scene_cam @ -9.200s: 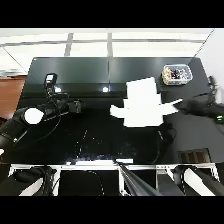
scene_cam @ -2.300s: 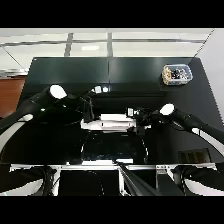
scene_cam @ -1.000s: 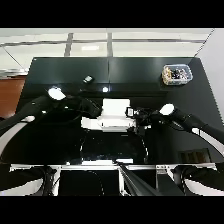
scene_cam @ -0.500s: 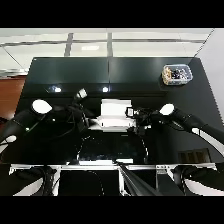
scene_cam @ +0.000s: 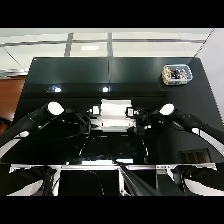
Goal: Fold the box and place the chain.
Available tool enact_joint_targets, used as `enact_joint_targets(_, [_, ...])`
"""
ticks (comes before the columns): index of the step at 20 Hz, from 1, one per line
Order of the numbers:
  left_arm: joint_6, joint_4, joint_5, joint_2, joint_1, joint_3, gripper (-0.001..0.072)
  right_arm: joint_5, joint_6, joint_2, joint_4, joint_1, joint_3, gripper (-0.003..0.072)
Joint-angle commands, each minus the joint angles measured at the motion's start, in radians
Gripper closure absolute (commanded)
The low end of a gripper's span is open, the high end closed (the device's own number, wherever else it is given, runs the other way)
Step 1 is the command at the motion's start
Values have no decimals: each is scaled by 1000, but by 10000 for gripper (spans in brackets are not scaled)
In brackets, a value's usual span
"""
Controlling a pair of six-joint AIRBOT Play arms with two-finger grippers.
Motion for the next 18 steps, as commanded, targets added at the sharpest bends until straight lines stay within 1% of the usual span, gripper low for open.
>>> enact_joint_targets(1, [45,-8,-16,-10,-17,17,316,0,0,-1,0,1,0,457])
enact_joint_targets(3, [45,-57,-20,-10,-17,17,502,0,0,-1,0,1,0,458])
enact_joint_targets(4, [45,-89,-19,-12,-17,17,531,0,0,-1,0,1,0,457])
enact_joint_targets(5, [45,-124,-19,-17,-18,18,540,-1,0,-1,0,1,0,458])
enact_joint_targets(8, [49,-267,-17,-60,-30,17,539,-1,0,-1,0,1,0,457])
enact_joint_targets(9, [72,-289,-14,-75,-40,17,538,-1,0,-1,0,1,0,458])
enact_joint_targets(11, [83,-288,10,-85,-50,17,538,-1,0,-1,0,1,0,458])
enact_joint_targets(13, [83,-288,10,-84,-45,17,540,-1,0,-1,0,1,0,458])
enact_joint_targets(14, [83,-288,10,-84,-45,17,604,-1,0,-1,0,1,0,457])
enact_joint_targets(15, [83,-288,5,-84,-45,17,684,-1,0,-1,0,1,0,457])
enact_joint_targets(16, [83,-288,-1,-84,-46,17,629,-1,0,-1,0,1,0,458])
enact_joint_targets(17, [83,-288,-1,-84,-51,17,408,-1,0,-1,0,1,0,458])
enact_joint_targets(18, [72,-288,-1,-84,-51,17,312,-1,0,-1,0,1,0,457])
